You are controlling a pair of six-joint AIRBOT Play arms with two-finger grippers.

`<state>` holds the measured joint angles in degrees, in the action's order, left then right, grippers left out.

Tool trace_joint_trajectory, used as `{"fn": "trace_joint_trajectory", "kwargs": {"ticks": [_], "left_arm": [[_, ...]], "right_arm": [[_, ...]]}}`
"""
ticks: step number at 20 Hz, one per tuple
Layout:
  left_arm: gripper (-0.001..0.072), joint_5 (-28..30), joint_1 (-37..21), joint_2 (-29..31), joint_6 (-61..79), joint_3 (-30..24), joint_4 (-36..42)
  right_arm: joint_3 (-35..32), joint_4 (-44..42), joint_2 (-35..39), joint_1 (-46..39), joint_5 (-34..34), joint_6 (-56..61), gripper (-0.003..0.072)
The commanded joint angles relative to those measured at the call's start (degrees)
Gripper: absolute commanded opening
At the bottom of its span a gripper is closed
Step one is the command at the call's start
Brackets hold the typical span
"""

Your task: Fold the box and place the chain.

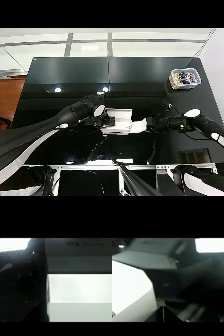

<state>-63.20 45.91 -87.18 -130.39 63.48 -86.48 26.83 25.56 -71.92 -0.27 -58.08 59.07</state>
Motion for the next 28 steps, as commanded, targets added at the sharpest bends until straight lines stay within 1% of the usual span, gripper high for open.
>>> {"fn": "trace_joint_trajectory", "kwargs": {"ticks": [1, 3, 4, 5, 6, 8, 11, 13, 14, 15, 17, 20, 22, 25, 28], "left_arm": [[0.0029, -0.2, 0.0, 0.0, 0.1, 0.0, 0.0], [0.0029, -0.1, 0.0, 0.0, 0.1, 0.0, 0.0], [0.0029, -0.2, 0.0, 0.0, 0.1, 0.0, 0.0], [0.0029, -0.2, 0.0, 0.0, 0.1, 0.0, 0.0], [0.0029, -0.2, 0.0, 0.0, 0.1, 0.0, 0.0], [0.0029, -0.2, 0.0, 0.0, 0.1, 0.0, 0.0], [0.0029, -0.2, 0.0, 0.0, 0.1, 0.0, 0.0], [0.0029, -0.2, 0.0, 0.0, 0.1, 0.0, 0.0], [0.0029, -0.2, 0.0, 0.0, 0.1, 0.0, 0.0], [0.0029, -0.2, 0.0, 0.0, 0.1, 0.0, 0.0], [0.0029, -0.1, 0.0, 0.0, 0.1, 0.0, 0.0], [0.0029, -0.1, 0.0, 0.0, 0.1, 0.0, 0.0], [0.0029, -0.1, 0.0, 0.0, 0.1, 0.0, 0.0], [0.0029, -0.1, 0.0, 0.0, 0.1, 0.0, 0.0], [0.0029, -0.1, 0.0, 0.0, 0.1, 0.0, 0.2]], "right_arm": [[2.4, -5.1, -1.4, 1.2, -2.4, -7.1, 0.0022], [5.8, 0.7, -1.4, 1.2, -4.9, -5.9, 0.0023], [7.0, 0.6, -1.4, 1.2, -6.5, -4.5, 0.0105], [7.8, -0.3, -1.4, 1.2, -8.2, -4.5, 0.0397], [8.8, -0.9, -1.4, 1.2, -9.9, -4.4, 0.0543], [9.8, -2.1, -1.4, 1.3, -11.4, -4.0, 0.0542], [9.9, -2.6, -1.4, 3.8, -9.7, -2.2, 0.0539], [10.3, -2.6, -1.4, 6.4, -8.7, -1.8, 0.0417], [10.8, -2.3, -1.4, 7.7, -8.2, -1.2, 0.0417], [11.9, -0.7, -1.4, 9.0, -7.5, 0.4, 0.0417], [15.0, 5.4, -1.4, 11.6, -6.8, 5.3, 0.0417], [18.6, 10.0, -1.4, 15.5, -5.5, 10.8, 0.0417], [20.4, 15.1, -1.4, 18.2, -3.8, 16.0, 0.0417], [21.2, 21.3, -1.4, 22.3, -0.9, 22.1, 0.0416], [21.2, 26.4, -1.4, 25.3, 0.6, 26.9, 0.0417]]}}
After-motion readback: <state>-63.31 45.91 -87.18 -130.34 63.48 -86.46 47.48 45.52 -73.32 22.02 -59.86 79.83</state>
